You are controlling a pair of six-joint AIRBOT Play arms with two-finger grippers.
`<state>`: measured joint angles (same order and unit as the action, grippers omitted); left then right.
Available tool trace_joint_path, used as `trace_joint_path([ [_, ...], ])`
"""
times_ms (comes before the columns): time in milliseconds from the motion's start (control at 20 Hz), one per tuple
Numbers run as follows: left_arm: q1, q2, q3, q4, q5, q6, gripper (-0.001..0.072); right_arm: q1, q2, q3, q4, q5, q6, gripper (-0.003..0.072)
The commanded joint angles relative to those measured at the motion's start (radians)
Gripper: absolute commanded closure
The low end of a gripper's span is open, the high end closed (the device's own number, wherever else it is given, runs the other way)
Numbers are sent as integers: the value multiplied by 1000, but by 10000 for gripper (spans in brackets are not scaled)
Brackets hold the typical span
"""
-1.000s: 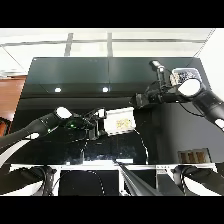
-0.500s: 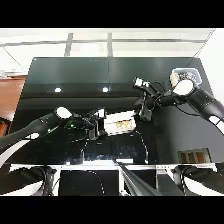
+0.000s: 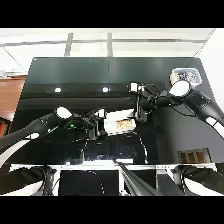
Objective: Fold the box and place the chain.
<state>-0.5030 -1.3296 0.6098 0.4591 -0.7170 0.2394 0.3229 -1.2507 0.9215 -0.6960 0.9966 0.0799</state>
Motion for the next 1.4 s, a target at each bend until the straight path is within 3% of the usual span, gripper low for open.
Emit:
trace_joint_path([
  [0, -1, -1, 1, 0, 0, 0, 419, 14, 0, 0, 19, 42, 0, 156],
  [100, -1, -1, 1, 0, 0, 0, 419, 14, 0, 0, 11, 73, 50, 156],
  [200, -1, -1, 1, 0, 0, 0, 419, 14, 0, 0, -2, 106, 90, 246],
  [550, -1, -1, 1, 0, 0, 0, 419, 72, 0, -6, -106, 110, 134, 254],
  [1350, -1, -1, 1, 0, 0, 0, 419, 80, 0, -6, -111, 118, 175, 284],
])
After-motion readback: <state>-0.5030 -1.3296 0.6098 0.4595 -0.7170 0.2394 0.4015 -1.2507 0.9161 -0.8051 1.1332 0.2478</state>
